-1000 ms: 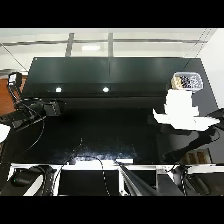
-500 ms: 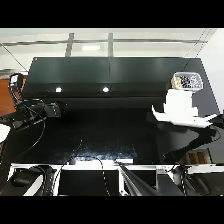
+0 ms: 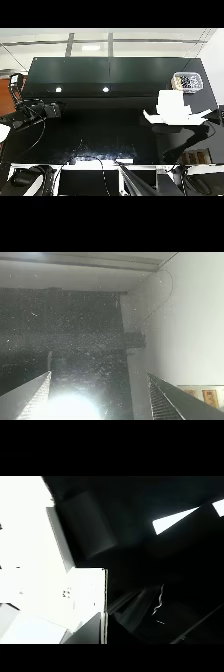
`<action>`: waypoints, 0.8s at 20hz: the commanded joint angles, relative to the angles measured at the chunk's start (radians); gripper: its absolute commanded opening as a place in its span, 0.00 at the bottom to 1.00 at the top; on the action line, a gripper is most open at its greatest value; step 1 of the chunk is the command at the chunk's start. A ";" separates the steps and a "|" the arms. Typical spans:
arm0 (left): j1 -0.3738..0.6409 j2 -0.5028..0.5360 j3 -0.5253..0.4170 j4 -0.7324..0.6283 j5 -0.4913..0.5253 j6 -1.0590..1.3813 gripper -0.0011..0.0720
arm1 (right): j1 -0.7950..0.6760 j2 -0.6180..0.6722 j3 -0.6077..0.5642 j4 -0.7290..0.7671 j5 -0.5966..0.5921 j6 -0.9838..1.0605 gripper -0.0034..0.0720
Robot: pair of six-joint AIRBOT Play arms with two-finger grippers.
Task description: Fold the box and place the chain.
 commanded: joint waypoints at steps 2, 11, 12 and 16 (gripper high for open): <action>0.000 0.000 0.000 0.000 0.001 0.000 0.98 | 0.099 0.026 -0.011 0.077 0.014 0.002 0.08; -0.003 -0.001 0.000 -0.050 0.029 0.005 0.98 | 0.294 0.220 -0.155 0.167 -0.139 0.088 0.08; -0.016 -0.001 0.000 -0.049 0.031 0.005 0.98 | 0.314 0.263 -0.181 0.177 -0.177 0.095 0.08; -0.104 -0.015 0.000 -0.049 0.079 0.005 0.98 | 0.458 0.477 -0.367 0.320 -0.309 0.097 0.08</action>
